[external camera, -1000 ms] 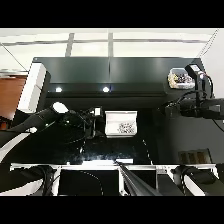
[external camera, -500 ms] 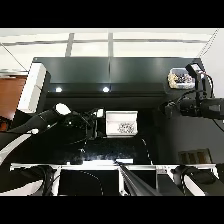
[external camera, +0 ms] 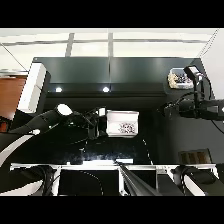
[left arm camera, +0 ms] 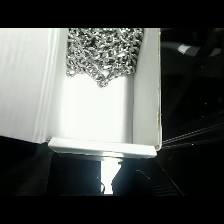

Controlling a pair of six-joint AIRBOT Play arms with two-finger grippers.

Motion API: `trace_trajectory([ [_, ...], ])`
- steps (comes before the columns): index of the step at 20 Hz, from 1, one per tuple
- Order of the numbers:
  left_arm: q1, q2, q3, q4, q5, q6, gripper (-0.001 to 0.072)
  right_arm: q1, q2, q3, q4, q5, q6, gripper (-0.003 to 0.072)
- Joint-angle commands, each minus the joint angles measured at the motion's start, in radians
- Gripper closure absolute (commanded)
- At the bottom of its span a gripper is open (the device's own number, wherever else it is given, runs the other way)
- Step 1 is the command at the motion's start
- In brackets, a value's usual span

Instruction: Fold the box and place the chain.

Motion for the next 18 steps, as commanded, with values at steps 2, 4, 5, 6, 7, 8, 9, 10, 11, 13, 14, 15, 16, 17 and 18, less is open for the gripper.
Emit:
trace_trajectory([
  [2, -0.004, 0.000, 0.000, -0.007, 0.016, -0.011, -0.0001, 0.001, -0.001, -0.003, 0.006, 0.001, 0.001, 0.0243],
  [4, -0.004, 0.000, 0.001, -0.007, 0.016, -0.011, -0.0001, 0.000, -0.001, -0.003, 0.006, 0.001, 0.001, 0.0243],
  [5, -0.004, 0.000, 0.001, -0.008, 0.017, -0.011, -0.0001, 0.000, -0.001, -0.003, 0.006, 0.002, 0.000, 0.0243],
  [6, -0.006, 0.000, 0.001, -0.010, 0.017, -0.010, -0.0001, 0.000, -0.001, -0.003, 0.006, 0.001, 0.001, 0.0243],
  [7, -0.009, 0.000, 0.002, -0.011, 0.016, -0.004, -0.0001, 0.000, -0.001, -0.003, 0.006, 0.001, 0.001, 0.0243],
  [8, -0.018, -0.001, 0.002, -0.010, 0.017, 0.001, -0.0001, 0.000, -0.001, -0.003, 0.006, 0.001, 0.001, 0.0243],
  [9, -0.028, -0.001, 0.003, -0.011, 0.017, 0.012, 0.0000, 0.000, -0.001, -0.003, 0.006, 0.001, 0.001, 0.0243],
  [10, -0.042, -0.001, 0.003, -0.013, 0.017, 0.018, 0.0000, 0.000, -0.001, -0.003, 0.008, 0.002, 0.001, 0.0243],
  [11, -0.056, -0.001, 0.003, -0.012, 0.028, 0.017, 0.0000, 0.001, -0.001, -0.003, 0.011, 0.002, 0.001, 0.0243],
  [13, -0.064, -0.001, 0.003, -0.004, 0.043, 0.008, 0.0004, 0.000, -0.001, -0.003, 0.012, 0.002, 0.001, 0.0243],
  [14, -0.064, -0.001, 0.003, -0.004, 0.043, 0.007, 0.0009, 0.000, -0.001, -0.003, 0.013, 0.002, 0.001, 0.0243],
  [15, -0.064, -0.001, 0.003, -0.003, 0.043, 0.007, 0.0010, 0.001, -0.001, -0.003, 0.012, 0.002, 0.001, 0.0243],
  [16, -0.064, -0.001, 0.003, -0.003, 0.043, 0.007, 0.0024, 0.000, -0.001, -0.003, 0.012, 0.002, 0.000, 0.0243],
  [17, -0.064, -0.001, 0.003, -0.003, 0.043, 0.007, 0.0024, 0.000, -0.001, -0.003, 0.011, 0.000, 0.000, 0.0243],
  [18, -0.064, -0.001, 0.003, -0.003, 0.043, 0.007, 0.0024, 0.000, -0.001, -0.003, 0.008, -0.003, -0.006, 0.0243],
])
